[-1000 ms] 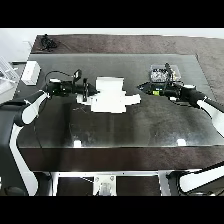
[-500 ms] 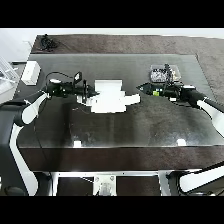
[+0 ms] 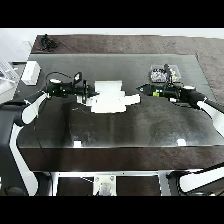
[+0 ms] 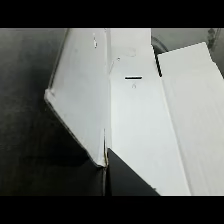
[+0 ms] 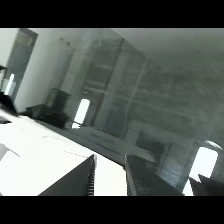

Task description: Fold the box and place the chain.

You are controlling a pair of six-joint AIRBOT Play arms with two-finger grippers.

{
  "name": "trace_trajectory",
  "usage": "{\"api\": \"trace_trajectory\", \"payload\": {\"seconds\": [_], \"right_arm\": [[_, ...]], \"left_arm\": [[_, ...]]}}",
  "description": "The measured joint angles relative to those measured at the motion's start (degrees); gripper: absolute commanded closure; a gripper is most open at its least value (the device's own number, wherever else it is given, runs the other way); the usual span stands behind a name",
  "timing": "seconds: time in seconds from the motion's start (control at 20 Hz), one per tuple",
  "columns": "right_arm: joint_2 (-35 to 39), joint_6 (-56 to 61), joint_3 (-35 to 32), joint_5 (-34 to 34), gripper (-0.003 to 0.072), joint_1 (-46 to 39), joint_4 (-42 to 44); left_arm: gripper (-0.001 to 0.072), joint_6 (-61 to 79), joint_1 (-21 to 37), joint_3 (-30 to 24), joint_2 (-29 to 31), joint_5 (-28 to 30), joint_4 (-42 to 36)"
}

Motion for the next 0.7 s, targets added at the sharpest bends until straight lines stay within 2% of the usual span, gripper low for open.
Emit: {"api": "trace_trajectory", "payload": {"seconds": [0.1,0.2,0.25,0.35,0.45,0.7], "right_arm": [[3.1,-2.89,-1.66,0.76,0.0454,0.57,0.31],[6.8,-6.32,-3.82,1.2,0.0255,1.68,0.66],[8.68,-9.03,-5.05,1.36,0.007,2.62,0.44],[11.39,-15.45,-6.91,1.53,0.0046,5.25,-1.33],[12.85,-20.94,-7.93,0.63,0.0045,8.81,-6.99],[14.14,-27.67,-8.87,-7.98,0.0045,17.03,-23.78]], "left_arm": [[0.069,0.0,0.0,0.0,0.02,0.13,0.04],[0.069,0.0,0.0,0.0,0.02,0.17,0.07],[0.069,0.0,0.0,0.0,0.0,0.22,0.07],[0.069,0.0,0.0,0.0,0.02,0.28,0.07],[0.069,0.02,0.0,0.0,0.02,0.35,0.07],[0.069,0.02,0.0,0.0,0.02,0.39,0.09]]}}
